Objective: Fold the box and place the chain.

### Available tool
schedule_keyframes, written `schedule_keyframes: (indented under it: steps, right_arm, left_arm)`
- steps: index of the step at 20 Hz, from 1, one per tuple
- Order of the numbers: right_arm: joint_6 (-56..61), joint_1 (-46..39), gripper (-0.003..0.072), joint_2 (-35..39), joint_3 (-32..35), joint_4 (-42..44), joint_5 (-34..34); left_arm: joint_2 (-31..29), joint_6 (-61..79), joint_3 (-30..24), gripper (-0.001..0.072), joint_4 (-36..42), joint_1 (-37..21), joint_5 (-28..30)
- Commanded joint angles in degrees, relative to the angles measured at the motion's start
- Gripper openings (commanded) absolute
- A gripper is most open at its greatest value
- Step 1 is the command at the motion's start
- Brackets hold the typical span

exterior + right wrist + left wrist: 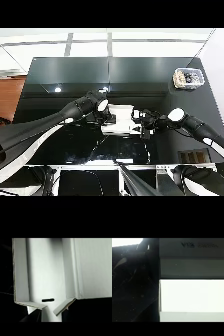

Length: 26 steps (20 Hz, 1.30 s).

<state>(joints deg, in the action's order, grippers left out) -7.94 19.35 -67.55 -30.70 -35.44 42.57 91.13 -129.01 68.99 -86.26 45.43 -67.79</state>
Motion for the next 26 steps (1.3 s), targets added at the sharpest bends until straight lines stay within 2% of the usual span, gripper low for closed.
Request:
schedule_keyframes:
  steps: [1,4,11,13,16,21,22,23,24,25,26]
  right_arm:
    - [-0.26,0.07,0.0239,0.00,0.00,0.96,1.22]
    - [-0.26,0.07,0.0240,0.00,0.00,2.12,1.77]
    - [-0.26,0.22,0.0240,-2.10,0.00,12.50,1.75]
    - [-0.28,1.66,0.0240,-2.49,0.00,15.37,-0.20]
    - [-0.26,4.11,0.0240,-3.39,0.00,14.29,-4.55]
    - [-0.24,4.09,0.0241,-3.39,0.00,13.77,-4.20]
    - [-0.20,4.09,0.0290,-3.39,0.02,13.81,-4.24]
    - [-0.22,4.09,0.0388,-3.39,0.02,13.81,-4.22]
    - [-0.22,4.09,0.0388,-3.39,0.02,13.79,-4.20]
    - [-0.24,4.09,0.0367,-3.39,0.02,13.77,-4.22]
    - [-0.24,4.11,0.0209,-3.39,0.00,13.77,-4.15]
  left_arm:
    - [0.00,0.02,0.07,0.0024,-0.02,0.04,0.07]
    - [0.00,0.02,0.07,0.0024,0.00,0.04,0.07]
    - [0.00,0.02,0.07,0.0024,0.00,0.04,0.07]
    - [0.00,0.02,0.07,0.0024,0.00,0.04,0.07]
    - [0.00,0.02,0.07,0.0024,0.00,0.04,0.02]
    - [0.00,0.02,0.07,0.0024,0.02,0.04,0.04]
    - [0.00,0.00,0.07,0.0024,0.02,0.04,0.04]
    - [0.00,0.02,0.07,0.0024,0.09,0.04,0.04]
    - [0.00,0.02,0.07,0.0024,0.33,0.04,0.04]
    - [0.00,0.02,0.07,0.0024,0.39,0.04,0.07]
    - [0.00,0.02,0.07,0.0024,0.39,0.04,0.04]
